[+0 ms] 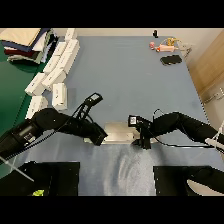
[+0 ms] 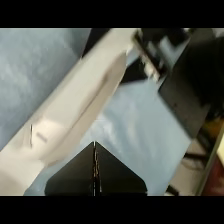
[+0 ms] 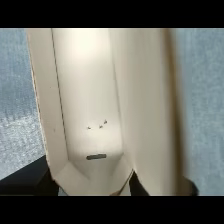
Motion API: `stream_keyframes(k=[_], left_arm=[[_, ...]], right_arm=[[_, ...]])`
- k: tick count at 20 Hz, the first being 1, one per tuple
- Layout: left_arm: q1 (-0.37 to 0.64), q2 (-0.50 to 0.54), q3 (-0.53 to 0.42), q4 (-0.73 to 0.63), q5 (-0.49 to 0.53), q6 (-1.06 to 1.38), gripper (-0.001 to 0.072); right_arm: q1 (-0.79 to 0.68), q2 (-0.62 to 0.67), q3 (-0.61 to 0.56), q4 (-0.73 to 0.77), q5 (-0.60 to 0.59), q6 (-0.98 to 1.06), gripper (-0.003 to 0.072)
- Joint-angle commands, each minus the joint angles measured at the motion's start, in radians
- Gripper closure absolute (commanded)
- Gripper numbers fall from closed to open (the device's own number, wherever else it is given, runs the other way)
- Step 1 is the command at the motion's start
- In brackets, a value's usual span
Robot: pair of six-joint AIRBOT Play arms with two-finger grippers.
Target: Fold the box.
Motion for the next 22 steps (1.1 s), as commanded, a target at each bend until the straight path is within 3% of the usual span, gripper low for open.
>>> stream_keyframes(k=[1, 8, 14, 22], left_arm=[[0.009, -0.121, 0.072, -0.126, 0.126, -0.01, 0.0695], [0.21, -0.305, 0.11, -0.126, 0.065, -0.075, 0.0695], [0.204, -0.441, 0.11, -0.142, -0.007, -0.092, 0.0696], [0.198, -0.447, 0.11, -0.154, 0.009, -0.092, 0.0695]], right_arm=[[0.0, 0.001, 0.0, 0.0, -0.009, 0.0, 0.0177], [0.0, 0.001, 0.0, 0.0, -0.008, 0.0, 0.0178], [0.0, 0.001, 0.0, 0.0, -0.008, 0.0, 0.0178], [0.0, 0.001, 0.0, 0.0, -0.008, 0.0, 0.0178]])
